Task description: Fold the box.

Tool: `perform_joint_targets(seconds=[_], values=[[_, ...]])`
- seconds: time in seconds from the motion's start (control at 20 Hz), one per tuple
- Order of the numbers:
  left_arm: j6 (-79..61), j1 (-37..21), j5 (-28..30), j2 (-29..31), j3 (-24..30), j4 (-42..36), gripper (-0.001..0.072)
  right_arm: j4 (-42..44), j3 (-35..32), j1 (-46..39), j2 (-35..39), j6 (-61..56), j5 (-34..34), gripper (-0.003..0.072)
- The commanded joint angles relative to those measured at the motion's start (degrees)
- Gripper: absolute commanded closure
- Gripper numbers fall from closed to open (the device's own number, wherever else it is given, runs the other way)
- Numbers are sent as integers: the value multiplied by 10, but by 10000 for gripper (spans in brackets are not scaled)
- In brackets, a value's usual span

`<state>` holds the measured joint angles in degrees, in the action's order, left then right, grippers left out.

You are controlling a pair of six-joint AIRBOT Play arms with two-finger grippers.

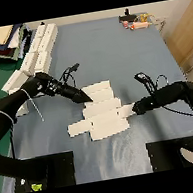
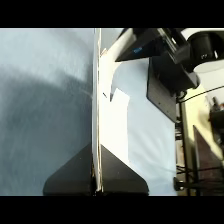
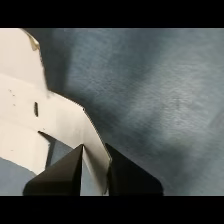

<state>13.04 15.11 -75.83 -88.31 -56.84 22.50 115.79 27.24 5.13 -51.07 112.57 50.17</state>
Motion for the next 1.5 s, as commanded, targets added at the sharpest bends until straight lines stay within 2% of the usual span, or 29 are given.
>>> perform_joint_targets(seconds=[0.0, 0.05, 0.3, 0.6, 0.75, 1.0, 1.15, 1.45], values=[[-91, 21, 28, 36, 7, -2, 700, -60, 29, 0, 0, -71, 0, 191], [-109, 30, 45, 50, 16, -2, 700, -60, 43, 0, 1, -90, 0, 115], [-179, 77, 115, 150, 87, -2, 701, -62, 104, 0, 1, -151, 0, 106], [-274, 139, 331, 317, 248, -19, 701, -74, 124, 0, 1, -221, -11, 106], [-274, 180, 392, 371, 297, -19, 701, -73, 124, 0, 1, -233, -11, 106], [-282, 249, 458, 380, 325, -19, 701, -70, 124, 0, 1, -237, -10, 106], [-283, 271, 494, 379, 334, -19, 700, -69, 124, 0, 1, -237, -4, 106], [-282, 274, 480, 379, 348, -18, 698, -64, 124, 0, 1, -236, 0, 106]])
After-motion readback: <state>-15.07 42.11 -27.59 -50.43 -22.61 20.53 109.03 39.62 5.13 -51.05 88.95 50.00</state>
